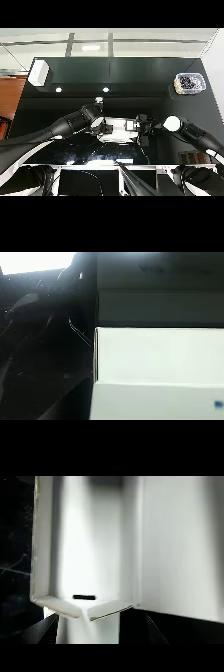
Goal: Fold the box and place the chain.
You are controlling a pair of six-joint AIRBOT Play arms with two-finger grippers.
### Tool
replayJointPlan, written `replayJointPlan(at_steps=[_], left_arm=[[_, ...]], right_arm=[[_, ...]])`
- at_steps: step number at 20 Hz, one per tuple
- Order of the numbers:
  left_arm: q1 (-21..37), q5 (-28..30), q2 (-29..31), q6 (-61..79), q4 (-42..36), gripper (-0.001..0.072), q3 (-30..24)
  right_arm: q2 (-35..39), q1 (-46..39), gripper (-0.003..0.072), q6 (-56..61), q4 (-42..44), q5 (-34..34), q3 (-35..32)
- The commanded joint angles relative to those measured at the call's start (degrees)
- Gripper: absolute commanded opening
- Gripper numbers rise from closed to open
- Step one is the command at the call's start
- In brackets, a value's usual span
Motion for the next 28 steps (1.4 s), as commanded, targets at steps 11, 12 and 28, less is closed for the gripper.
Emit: replayJointPlan(at_steps=[11, 12, 28], left_arm=[[0.0, 0.3, 0.0, -0.2, 0.2, 0.0028, 0.1], [0.0, 0.3, 0.0, -0.2, 0.2, 0.0028, 0.1], [0.0, 0.3, 0.0, -0.2, 0.0, 0.0028, 0.1]], right_arm=[[-2.6, 0.1, 0.0128, 1.0, 13.7, 0.3, 0.0], [-3.4, 0.1, 0.0128, 1.0, 15.6, -0.2, 0.0], [-4.5, -0.8, 0.0011, 10.9, 15.2, -0.3, 0.2]])
